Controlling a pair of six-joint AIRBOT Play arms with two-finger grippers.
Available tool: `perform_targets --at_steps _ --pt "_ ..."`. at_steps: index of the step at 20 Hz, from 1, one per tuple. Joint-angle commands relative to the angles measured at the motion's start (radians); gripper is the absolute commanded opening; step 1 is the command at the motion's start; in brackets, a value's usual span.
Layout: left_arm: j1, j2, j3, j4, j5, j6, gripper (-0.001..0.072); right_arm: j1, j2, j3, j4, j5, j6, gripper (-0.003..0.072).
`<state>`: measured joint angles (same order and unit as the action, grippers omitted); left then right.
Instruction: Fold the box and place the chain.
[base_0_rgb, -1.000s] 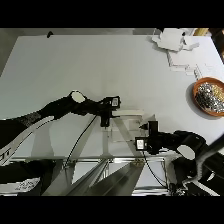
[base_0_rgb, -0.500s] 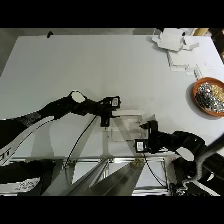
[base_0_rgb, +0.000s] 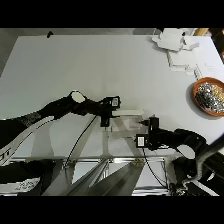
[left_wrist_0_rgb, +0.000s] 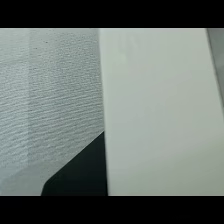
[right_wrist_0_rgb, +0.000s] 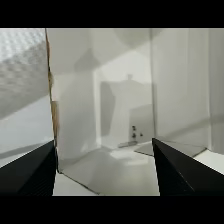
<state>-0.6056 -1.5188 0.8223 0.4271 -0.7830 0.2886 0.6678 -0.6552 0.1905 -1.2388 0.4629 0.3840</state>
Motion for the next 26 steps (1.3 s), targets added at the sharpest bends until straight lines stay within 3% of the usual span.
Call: perform_targets --at_steps 1,7,13,19,26 --pt "-0.001 -0.001 0.0 0.0 0.0 0.0 0.0013 -0.048 0.0 0.019 0.018 0.012 0.0 0.0626" --pt "-0.001 -0.001 0.0 0.0 0.0 0.0 0.0013 -0.06 0.0 0.02 0.151 0.017 -0.119 0.0626" --pt "-0.001 -0.001 0.0 0.0 0.0 0.0 0.0013 -0.069 0.0 0.055 0.156 0.069 -0.131 0.0626" --pt "-0.001 0.0 0.0 0.0 0.0 0.0 0.0013 -0.197 0.0 0.056 0.156 0.108 -0.131 0.0626" --pt "-0.001 -0.001 0.0 0.0 0.0 0.0 0.0013 -0.224 -0.008 0.056 0.282 0.109 -0.268 0.0626"
